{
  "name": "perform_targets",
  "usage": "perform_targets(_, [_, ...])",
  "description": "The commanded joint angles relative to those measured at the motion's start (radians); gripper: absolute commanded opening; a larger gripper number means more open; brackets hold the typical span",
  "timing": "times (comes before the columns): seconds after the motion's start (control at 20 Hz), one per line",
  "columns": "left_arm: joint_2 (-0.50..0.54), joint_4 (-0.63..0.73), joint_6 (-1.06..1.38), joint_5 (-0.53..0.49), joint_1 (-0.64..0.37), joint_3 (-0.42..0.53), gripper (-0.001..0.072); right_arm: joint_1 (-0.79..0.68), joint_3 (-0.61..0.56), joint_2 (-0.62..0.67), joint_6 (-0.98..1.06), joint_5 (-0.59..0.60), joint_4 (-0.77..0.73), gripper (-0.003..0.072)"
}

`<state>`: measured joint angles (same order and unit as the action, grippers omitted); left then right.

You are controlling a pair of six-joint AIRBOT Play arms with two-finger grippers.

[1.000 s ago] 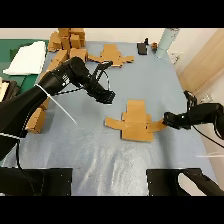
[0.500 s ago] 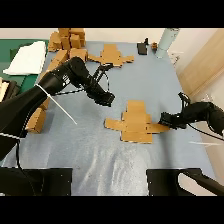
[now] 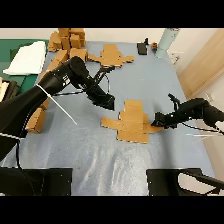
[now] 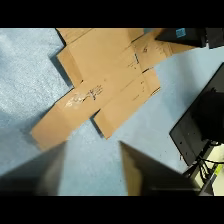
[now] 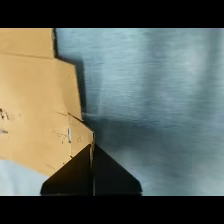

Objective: Fold the box.

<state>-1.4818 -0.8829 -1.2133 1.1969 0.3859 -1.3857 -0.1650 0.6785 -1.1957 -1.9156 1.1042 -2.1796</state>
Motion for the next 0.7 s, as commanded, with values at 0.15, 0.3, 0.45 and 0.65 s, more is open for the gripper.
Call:
perform_targets(0.15, [-0.006,0.009,0.024,-0.011,-0.021,-0.001,0.0585,0.161,-0.014,0.024,-0.145,-0.052,-0.077,0.0003])
perform_targets(0.3, [-0.045,0.019,0.024,-0.011,-0.077,0.016,0.0585,0.262,-0.045,0.107,-0.18,-0.195,-0.074,0.0002])
perform_targets(0.45, [-0.108,0.091,0.052,-0.015,-0.149,0.047,0.0586,0.316,-0.075,0.183,-0.186,-0.274,-0.069,0.0002])
perform_targets(0.65, [-0.206,0.262,0.15,-0.063,-0.196,0.056,0.0585,0.342,-0.124,0.201,-0.188,-0.266,-0.068,0.0002])
